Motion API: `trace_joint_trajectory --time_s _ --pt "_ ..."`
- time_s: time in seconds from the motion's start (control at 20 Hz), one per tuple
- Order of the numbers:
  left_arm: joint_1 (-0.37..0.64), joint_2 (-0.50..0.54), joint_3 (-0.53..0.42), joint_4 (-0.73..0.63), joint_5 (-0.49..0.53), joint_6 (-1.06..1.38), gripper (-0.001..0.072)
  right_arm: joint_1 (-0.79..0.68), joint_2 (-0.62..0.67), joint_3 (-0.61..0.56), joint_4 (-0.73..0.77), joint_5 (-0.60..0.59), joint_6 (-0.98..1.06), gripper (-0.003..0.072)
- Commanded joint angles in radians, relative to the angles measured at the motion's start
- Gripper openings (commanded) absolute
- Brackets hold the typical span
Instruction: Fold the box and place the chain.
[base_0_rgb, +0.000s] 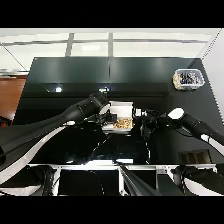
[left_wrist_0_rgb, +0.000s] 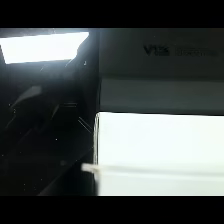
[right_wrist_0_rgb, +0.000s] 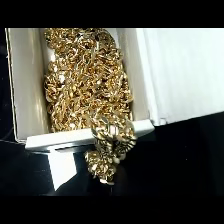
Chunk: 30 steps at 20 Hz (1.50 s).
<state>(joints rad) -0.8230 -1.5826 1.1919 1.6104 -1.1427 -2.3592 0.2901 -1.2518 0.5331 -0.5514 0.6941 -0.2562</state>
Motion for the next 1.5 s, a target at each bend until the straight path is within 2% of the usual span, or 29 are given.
trace_joint_trajectory --time_s 0.0,0.1,0.3,0.5,0.6,0.7,0.8,0.9,1.0,1.05,1.1,1.2,1.3,1.4,1.45 --pt "0.0 0.0 0.0 0.001 0.016 -0.001 0.0032 0.001 0.002 0.001 -0.003 0.012 0.031 0.0023" --pt "0.0 0.0 0.0 0.001 0.01 -0.001 0.0032 -0.009 0.03 0.001 -0.014 0.018 0.163 0.0023" --pt "0.0 0.0 0.0 0.001 0.005 -0.001 0.0031 -0.064 0.191 0.001 -0.163 0.057 0.417 0.0023" --pt "0.001 0.0 0.0 0.001 0.005 -0.001 0.0032 -0.122 0.389 0.015 -0.164 0.18 0.549 0.0023" --pt "0.0 0.0 0.0 0.001 0.005 -0.001 0.0031 -0.124 0.458 0.064 -0.158 0.215 0.747 0.0023" --pt "0.0 0.0 0.0 0.001 0.005 -0.001 0.0032 -0.123 0.466 0.109 -0.037 0.226 0.929 0.0023" --pt "0.0 0.0 0.0 0.001 0.008 -0.001 0.0031 -0.085 0.456 0.109 0.134 0.202 0.94 0.0023" --pt "0.0 0.0 0.0 0.001 0.018 -0.001 0.0032 0.014 0.412 0.109 0.129 0.084 0.941 0.0023" --pt "0.001 0.0 0.0 0.001 0.016 -0.001 0.0032 0.081 0.344 0.109 0.129 0.053 0.942 0.0026" --pt "0.0 0.0 0.0 0.001 0.016 -0.001 0.0032 0.085 0.325 0.109 0.125 0.056 0.944 0.0142" --pt "0.0 0.0 0.0 -0.003 0.016 -0.001 0.0032 0.073 0.324 0.109 0.096 0.048 0.958 0.0279" --pt "0.001 0.0 0.0 -0.007 0.016 -0.001 0.0032 -0.003 0.351 0.113 -0.029 0.065 1.012 0.0279" --pt "0.001 0.0 0.0 -0.006 0.015 -0.001 0.0032 -0.125 0.402 0.113 -0.193 0.132 1.12 0.0278" --pt "0.001 0.0 0.0 -0.006 0.014 -0.001 0.0032 -0.246 0.439 0.113 -0.316 0.27 1.221 0.0278" --pt "0.001 0.0 0.0 -0.006 0.015 -0.003 0.0032 -0.297 0.442 0.112 -0.33 0.354 1.237 0.0278"
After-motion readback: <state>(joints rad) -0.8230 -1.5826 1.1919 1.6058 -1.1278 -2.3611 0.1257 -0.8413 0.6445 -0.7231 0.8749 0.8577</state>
